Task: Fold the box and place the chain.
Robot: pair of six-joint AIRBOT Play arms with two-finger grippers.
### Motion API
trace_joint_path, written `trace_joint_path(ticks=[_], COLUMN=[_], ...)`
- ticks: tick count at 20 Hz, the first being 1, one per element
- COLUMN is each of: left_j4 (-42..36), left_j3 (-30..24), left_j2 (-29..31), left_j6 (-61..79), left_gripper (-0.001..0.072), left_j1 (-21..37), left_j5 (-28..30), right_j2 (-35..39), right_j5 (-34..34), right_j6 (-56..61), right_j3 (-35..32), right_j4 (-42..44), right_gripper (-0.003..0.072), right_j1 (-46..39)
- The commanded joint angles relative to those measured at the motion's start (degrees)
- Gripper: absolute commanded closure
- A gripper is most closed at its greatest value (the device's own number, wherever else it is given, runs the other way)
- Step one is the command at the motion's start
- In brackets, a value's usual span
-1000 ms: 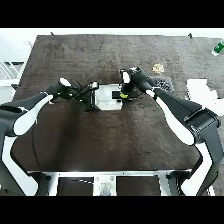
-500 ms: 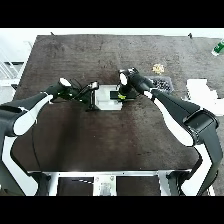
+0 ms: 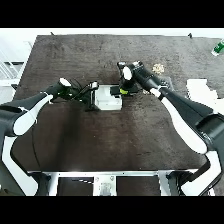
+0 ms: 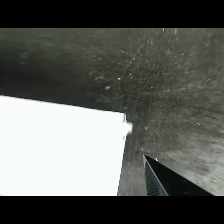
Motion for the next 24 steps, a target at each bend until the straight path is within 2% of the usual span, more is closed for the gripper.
trace_joint_path(ticks=[1,4,5,7,10,14,15,16,19,24], left_j4=[0.0,0.0,0.0,0.0,0.0,0.0,0.0,0.0,0.0,0.0], left_j3=[0.0,0.0,0.0,0.0,0.0,0.0,0.0,0.0,0.0,0.0], left_j2=[0.0,0.0,0.0,0.0,0.0,0.0,0.0,0.0,0.0,0.0], left_j6=[0.0,0.0,0.0,0.0,0.0,0.0,0.0,0.0,0.0,0.0], left_gripper=[0.0172,0.0172,0.0172,0.0172,0.0172,0.0172,0.0172,0.0172,0.0172,0.0172], left_j1=[0.0,0.0,0.0,0.0,0.0,0.0,0.0,0.0,0.0,0.0], left_j5=[0.0,0.0,0.0,0.0,0.0,0.0,0.0,0.0,0.0,0.0], right_j2=[6.5,11.3,12.3,15.4,20.4,20.5,19.9,19.0,16.0,10.3], right_j5=[0.6,0.6,0.1,-6.2,-17.3,-26.4,-27.3,-27.5,-27.3,-27.5], right_j6=[-3.8,-5.7,-6.4,-6.9,-9.3,-15.0,-17.5,-20.8,-27.6,-29.3], right_j3=[-0.5,-2.6,-3.7,-8.4,-17.9,-25.9,-26.3,-26.3,-26.3,-24.5], right_j4=[-3.6,-14.1,-14.7,-14.2,-8.9,0.8,3.7,6.6,14.3,14.8], right_gripper=[0.0212,0.0212,0.0212,0.0213,0.0213,0.0223,0.0287,0.0296,0.0295,0.0295], right_j1=[0.0,-1.7,-3.5,-7.5,-13.8,-23.3,-25.4,-27.2,-30.6,-31.3])
